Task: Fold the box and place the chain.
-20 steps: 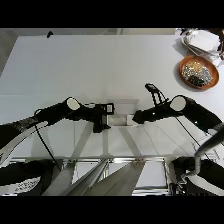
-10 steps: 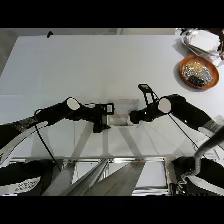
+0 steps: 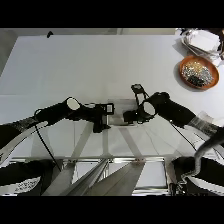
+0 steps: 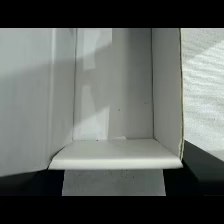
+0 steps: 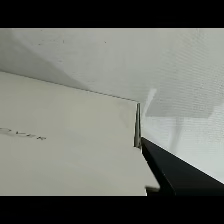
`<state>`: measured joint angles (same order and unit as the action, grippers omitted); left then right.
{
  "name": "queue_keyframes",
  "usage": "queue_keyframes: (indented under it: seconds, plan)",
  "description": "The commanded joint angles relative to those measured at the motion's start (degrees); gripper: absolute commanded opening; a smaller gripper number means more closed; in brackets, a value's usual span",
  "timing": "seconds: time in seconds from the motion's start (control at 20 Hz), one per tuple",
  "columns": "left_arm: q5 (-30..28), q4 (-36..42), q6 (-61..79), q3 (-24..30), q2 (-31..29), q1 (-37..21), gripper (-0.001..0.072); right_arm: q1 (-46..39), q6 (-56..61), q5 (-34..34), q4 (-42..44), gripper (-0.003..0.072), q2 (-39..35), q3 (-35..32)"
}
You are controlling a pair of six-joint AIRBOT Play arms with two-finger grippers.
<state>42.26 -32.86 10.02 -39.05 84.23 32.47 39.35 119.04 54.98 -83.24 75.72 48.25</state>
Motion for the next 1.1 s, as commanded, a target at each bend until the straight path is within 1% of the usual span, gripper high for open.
queue_keyframes:
  seconds: [0.0, 0.1, 0.2, 0.3, 0.45, 0.5, 0.55, 0.75, 0.8, 0.85, 0.9, 0.95, 1.0, 1.05]
  plan:
    - [0.0, 0.0, 0.0, 0.0, 0.0, 0.0, 0.0275, 2.7, 5.7, 1.5, -2.6, 0.0444, 1.8, 0.8]
    - [0.0, 0.0, 0.0, 0.0, 0.0, 0.0, 0.0275, 3.7, 7.9, 1.7, -3.2, 0.0403, 3.0, 0.8]
    - [0.0, 0.0, 0.0, 0.0, 0.0, 0.0, 0.0275, 4.0, 10.3, 1.6, -3.8, 0.0393, 3.7, 0.8]
    - [0.0, 0.0, 0.0, 0.0, 0.0, 0.0, 0.0275, 4.0, 11.5, 1.7, -4.2, 0.0283, 3.7, 0.9]
    - [0.0, 0.0, 0.0, 0.0, 0.0, 0.0, 0.0275, 4.0, 11.7, 1.7, -4.1, 0.0146, 3.7, 0.9]
    - [0.0, 0.0, 0.0, 0.0, 0.0, 0.0, 0.0275, 4.0, 11.7, 1.7, -4.1, 0.0089, 3.7, 0.9]
    - [0.0, 0.0, 0.0, 0.0, 0.0, 0.0, 0.0275, 4.0, 11.6, 1.7, -4.1, 0.0017, 3.7, 0.9]
    - [0.0, 0.0, 0.0, 0.0, 0.0, 0.0, 0.0275, 4.0, 11.6, 1.6, -4.2, 0.0019, 3.7, 0.9]
    - [0.0, 0.0, 0.0, 0.0, 0.0, 0.0, 0.0275, 4.0, 11.6, 1.6, -4.2, 0.0088, 3.7, 0.9]
    - [0.0, 0.0, 0.0, 0.0, 0.0, 0.0, 0.0275, 4.0, 11.6, 1.6, -4.2, 0.0179, 3.7, 0.9]
    - [0.0, 0.0, 0.0, 0.0, 0.0, 0.0, 0.0275, 4.0, 11.6, 1.6, -4.2, 0.0178, 3.7, 0.9]
    - [0.0, 0.0, 0.0, 0.0, 0.0, 0.0, 0.0275, 4.0, 11.6, 1.6, -4.4, 0.0146, 3.7, 0.9]
    - [0.0, 0.0, 0.0, 0.0, 0.0, 0.0, 0.0275, 4.0, 11.6, 1.7, -4.9, 0.0044, 3.7, 0.9]
    - [0.0, 0.0, 0.0, 0.0, 0.0, 0.0, 0.0275, 4.0, 11.6, 2.3, -5.6, 0.0027, 3.7, 0.9]
